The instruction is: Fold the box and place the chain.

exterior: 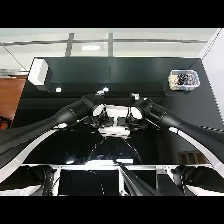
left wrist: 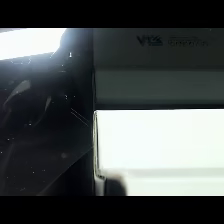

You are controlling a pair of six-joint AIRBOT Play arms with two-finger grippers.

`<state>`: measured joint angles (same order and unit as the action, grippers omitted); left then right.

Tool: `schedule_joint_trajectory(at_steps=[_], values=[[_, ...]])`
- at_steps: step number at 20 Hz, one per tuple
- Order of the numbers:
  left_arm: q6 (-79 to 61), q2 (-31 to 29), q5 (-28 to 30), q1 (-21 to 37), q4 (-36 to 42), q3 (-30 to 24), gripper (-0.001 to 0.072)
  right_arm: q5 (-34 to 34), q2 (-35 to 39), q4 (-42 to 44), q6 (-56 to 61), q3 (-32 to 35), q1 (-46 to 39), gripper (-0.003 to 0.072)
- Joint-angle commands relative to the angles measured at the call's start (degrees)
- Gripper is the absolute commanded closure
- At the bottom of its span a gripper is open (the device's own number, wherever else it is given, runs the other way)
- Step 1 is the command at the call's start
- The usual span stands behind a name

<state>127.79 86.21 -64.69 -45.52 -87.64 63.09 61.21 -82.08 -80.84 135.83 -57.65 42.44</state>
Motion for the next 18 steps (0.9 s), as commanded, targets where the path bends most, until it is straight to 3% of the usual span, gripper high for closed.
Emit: schedule_joint_trajectory(at_steps=[1, 2, 3, 4, 5, 8, 12, 18], values=[[-0.11, 0.02, -0.09, 0.02, 0.04, 0.02, 0.0684, -0.26, -0.02, 0.42, -1.05, -0.02, 0.07, 0.0668], [-0.11, 0.02, -0.09, 0.02, 0.04, 0.02, 0.0684, 0.09, -0.02, 0.72, -2.29, -0.02, 0.07, 0.0662], [-0.11, 0.02, -0.09, 0.02, 0.04, 0.02, 0.0684, 0.31, 0.02, 0.83, -3.23, -0.02, 0.07, 0.0447], [-0.11, 0.02, -0.07, 0.02, 0.04, 0.02, 0.0683, 0.24, 0.02, 0.83, -4.74, -0.02, 0.07, 0.0121], [-0.11, 0.02, -0.09, 0.02, 0.04, 0.02, 0.0683, 0.24, 0.04, 0.81, -6.14, -0.17, 0.07, 0.0083], [-0.11, 0.02, -0.09, 0.02, 0.04, 0.02, 0.0684, -0.17, 1.60, 0.66, -9.77, -0.17, 0.07, 0.0084], [-0.11, 0.02, -0.24, 0.02, 0.04, 0.02, 0.0683, 4.42, 8.87, -5.60, -14.91, -0.17, 0.07, 0.0084], [-0.11, 0.02, -0.04, 0.07, 0.04, 0.02, 0.0684, 5.75, 25.51, -28.06, -18.53, -0.11, -2.84, 0.0084]])
